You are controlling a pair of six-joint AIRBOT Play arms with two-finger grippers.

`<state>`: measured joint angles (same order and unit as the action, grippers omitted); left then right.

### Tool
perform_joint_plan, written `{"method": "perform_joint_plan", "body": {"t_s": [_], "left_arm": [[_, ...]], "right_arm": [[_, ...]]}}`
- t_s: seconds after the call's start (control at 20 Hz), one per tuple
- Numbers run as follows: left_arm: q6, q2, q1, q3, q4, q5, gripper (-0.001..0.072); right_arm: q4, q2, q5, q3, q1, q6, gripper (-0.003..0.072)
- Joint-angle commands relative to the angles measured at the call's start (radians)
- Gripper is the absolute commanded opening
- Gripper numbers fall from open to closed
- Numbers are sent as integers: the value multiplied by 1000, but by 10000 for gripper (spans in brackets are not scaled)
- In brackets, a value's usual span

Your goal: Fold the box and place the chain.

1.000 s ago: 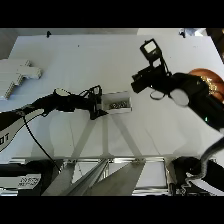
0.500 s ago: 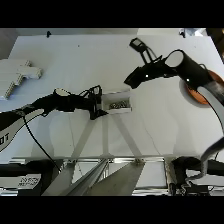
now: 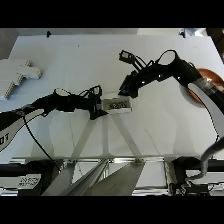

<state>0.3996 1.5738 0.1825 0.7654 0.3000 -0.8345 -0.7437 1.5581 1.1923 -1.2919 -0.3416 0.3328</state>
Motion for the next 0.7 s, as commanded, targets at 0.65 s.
{"method": "perform_joint_plan", "body": {"t_s": [0.65], "left_arm": [[0, 0, 0, 0, 0, 0, 374]], "right_arm": [[-253, -2, -29, -1, -139, -120, 263]]}}
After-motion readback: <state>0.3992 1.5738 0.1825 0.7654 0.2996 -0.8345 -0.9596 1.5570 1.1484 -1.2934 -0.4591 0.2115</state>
